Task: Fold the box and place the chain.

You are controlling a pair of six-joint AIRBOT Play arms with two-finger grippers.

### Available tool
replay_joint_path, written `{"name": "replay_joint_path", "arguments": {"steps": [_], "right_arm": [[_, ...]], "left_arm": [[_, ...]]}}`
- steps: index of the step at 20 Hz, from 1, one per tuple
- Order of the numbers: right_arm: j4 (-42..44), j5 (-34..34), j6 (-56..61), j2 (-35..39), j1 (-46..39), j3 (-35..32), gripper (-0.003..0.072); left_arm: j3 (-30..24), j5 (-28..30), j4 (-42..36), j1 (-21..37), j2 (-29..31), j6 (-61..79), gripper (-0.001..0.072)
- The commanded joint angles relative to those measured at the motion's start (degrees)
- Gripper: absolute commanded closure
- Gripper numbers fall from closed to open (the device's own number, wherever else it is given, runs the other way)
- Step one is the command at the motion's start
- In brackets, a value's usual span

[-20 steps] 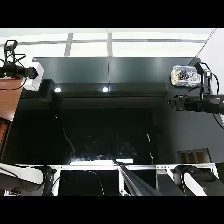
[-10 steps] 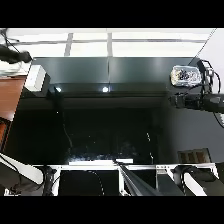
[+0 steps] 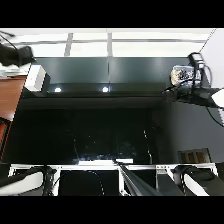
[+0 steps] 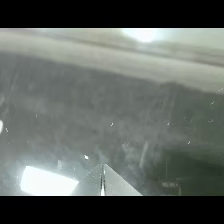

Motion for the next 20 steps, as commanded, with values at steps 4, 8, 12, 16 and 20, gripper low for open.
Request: {"name": "replay_joint_path", "arguments": {"steps": [4, 8, 12, 16, 20], "right_arm": [[-16.9, -2.3, 15.2, -9.5, -1.2, 1.0, 0.0672], [-16.7, -2.0, 15.2, -9.6, -1.4, 1.0, 0.0671], [-16.7, -2.0, 15.2, -9.6, -1.4, 1.0, 0.0671], [-16.7, -2.0, 15.2, -9.6, -1.4, 1.0, 0.0671], [-16.7, -2.0, 15.2, -9.6, -1.4, 1.0, 0.0671]], "left_arm": [[-41.1, 22.9, 8.6, -15.5, 26.3, -0.9, 0.0685], [-42.4, 21.4, 8.8, -15.6, 26.8, -1.0, 0.0681], [-42.4, 21.0, 7.0, -15.6, 26.8, -1.1, 0.0681], [-42.4, 21.0, 7.0, -15.6, 26.8, -1.1, 0.0681], [-42.4, 21.0, 7.0, -15.6, 26.8, -1.0, 0.0681]]}}
